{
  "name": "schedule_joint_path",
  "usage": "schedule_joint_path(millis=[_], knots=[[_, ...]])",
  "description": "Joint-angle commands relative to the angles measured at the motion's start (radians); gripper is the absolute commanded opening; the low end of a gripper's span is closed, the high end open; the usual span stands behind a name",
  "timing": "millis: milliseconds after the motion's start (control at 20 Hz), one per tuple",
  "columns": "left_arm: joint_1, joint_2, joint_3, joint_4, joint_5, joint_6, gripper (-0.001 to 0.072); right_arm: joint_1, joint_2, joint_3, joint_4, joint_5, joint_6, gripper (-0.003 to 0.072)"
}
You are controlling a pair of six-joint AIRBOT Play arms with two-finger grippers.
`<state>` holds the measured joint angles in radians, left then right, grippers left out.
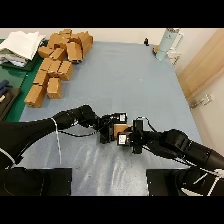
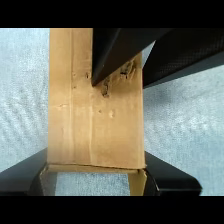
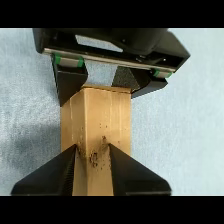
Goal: Fold the box.
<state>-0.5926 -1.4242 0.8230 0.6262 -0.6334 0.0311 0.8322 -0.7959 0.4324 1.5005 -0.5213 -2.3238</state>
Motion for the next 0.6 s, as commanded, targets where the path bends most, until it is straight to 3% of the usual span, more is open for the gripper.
schedule_joint_path(millis=[0, 50, 150, 550], knots=[[0.000, 0.001, 0.000, 0.001, -0.003, 0.002, 0.0511, -0.001, 0.000, 0.000, -0.004, 0.000, 0.000, 0.0283], [0.000, 0.001, 0.000, 0.001, -0.003, 0.002, 0.0511, -0.001, 0.000, 0.000, -0.003, 0.000, 0.000, 0.0298], [0.000, 0.001, 0.000, 0.001, -0.003, 0.002, 0.0511, 0.000, 0.002, 0.000, 0.012, 0.004, 0.000, 0.0436], [0.000, 0.001, 0.000, 0.001, -0.003, 0.002, 0.0511, 0.036, -0.013, 0.000, 0.018, 0.105, -0.015, 0.0442]])
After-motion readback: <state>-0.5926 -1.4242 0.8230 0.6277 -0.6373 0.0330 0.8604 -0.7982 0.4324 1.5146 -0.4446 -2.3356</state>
